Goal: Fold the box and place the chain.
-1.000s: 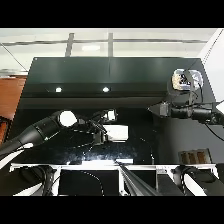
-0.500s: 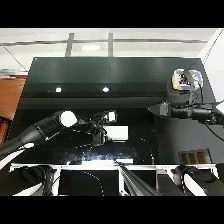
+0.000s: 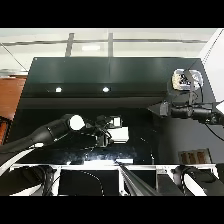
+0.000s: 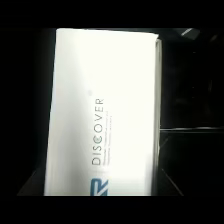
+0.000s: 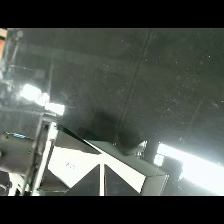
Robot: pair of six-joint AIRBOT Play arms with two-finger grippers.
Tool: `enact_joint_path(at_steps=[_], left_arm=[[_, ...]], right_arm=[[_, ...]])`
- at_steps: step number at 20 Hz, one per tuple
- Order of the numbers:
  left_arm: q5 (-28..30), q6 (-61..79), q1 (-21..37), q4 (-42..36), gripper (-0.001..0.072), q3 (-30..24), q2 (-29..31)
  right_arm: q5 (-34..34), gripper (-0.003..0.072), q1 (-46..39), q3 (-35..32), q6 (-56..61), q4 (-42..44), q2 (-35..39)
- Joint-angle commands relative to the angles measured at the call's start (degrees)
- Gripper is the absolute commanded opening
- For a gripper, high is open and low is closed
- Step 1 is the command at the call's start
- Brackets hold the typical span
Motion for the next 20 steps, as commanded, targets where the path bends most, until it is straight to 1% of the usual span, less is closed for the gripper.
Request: enact_joint_path(at_steps=[1,2,3,4,5,7,9,10,12,13,14,16,18,19,20], left_arm=[[3.7,0.0,-1.7,0.8,0.069,0.1,-1.9],[3.7,-0.2,-1.5,1.1,0.0545,0.1,-1.7],[3.6,-1.2,-0.8,1.8,0.0379,0.1,-1.3],[3.0,-2.5,0.5,2.1,0.0333,0.3,-0.7],[2.4,-4.4,2.7,2.1,0.0333,0.5,0.1],[0.2,-5.4,9.9,2.1,0.0333,0.7,2.3],[-1.1,-5.9,20.2,2.1,0.0333,1.0,4.3],[-2.0,-7.1,25.6,2.1,0.0333,1.9,4.4],[-3.5,-11.0,37.2,2.2,0.0333,5.7,2.5],[-4.1,-14.3,42.4,3.0,0.0333,8.7,0.5],[-5.2,-18.2,47.4,4.9,0.0333,12.8,-2.4],[-8.2,-27.2,54.5,11.6,0.0334,22.9,-9.6],[-10.7,-36.7,58.8,20.3,0.0334,33.9,-17.3],[-11.6,-39.9,60.4,23.7,0.0335,39.3,-21.1],[-12.0,-41.4,61.7,25.5,0.0335,44.3,-24.4]], right_arm=[[-0.8,0.0042,0.0,0.0,0.0,0.2,0.0],[-0.8,0.0042,0.0,0.0,0.0,0.2,0.0],[-0.8,0.0042,0.0,0.0,0.0,0.2,0.0],[-0.8,0.0042,0.0,0.0,0.0,0.2,0.0],[-0.8,0.0042,0.0,0.0,0.0,0.2,0.0],[-0.9,0.0042,0.0,0.0,0.0,0.6,0.0],[-1.2,0.0042,0.0,0.0,0.1,0.7,0.0],[-1.4,0.0042,0.0,0.0,0.4,0.6,0.0],[-1.7,0.0042,0.0,0.0,0.7,0.7,0.0],[-1.7,0.0042,0.0,0.0,0.7,0.7,0.0],[-1.7,0.0042,0.0,0.0,0.7,0.6,0.0],[-1.7,0.0042,0.0,0.0,0.7,0.7,0.0],[-1.7,0.0042,0.0,0.0,1.4,0.6,0.0],[-1.7,0.0042,0.0,0.0,2.2,0.6,0.0],[-1.7,0.0042,0.0,0.0,2.4,0.6,0.0]])
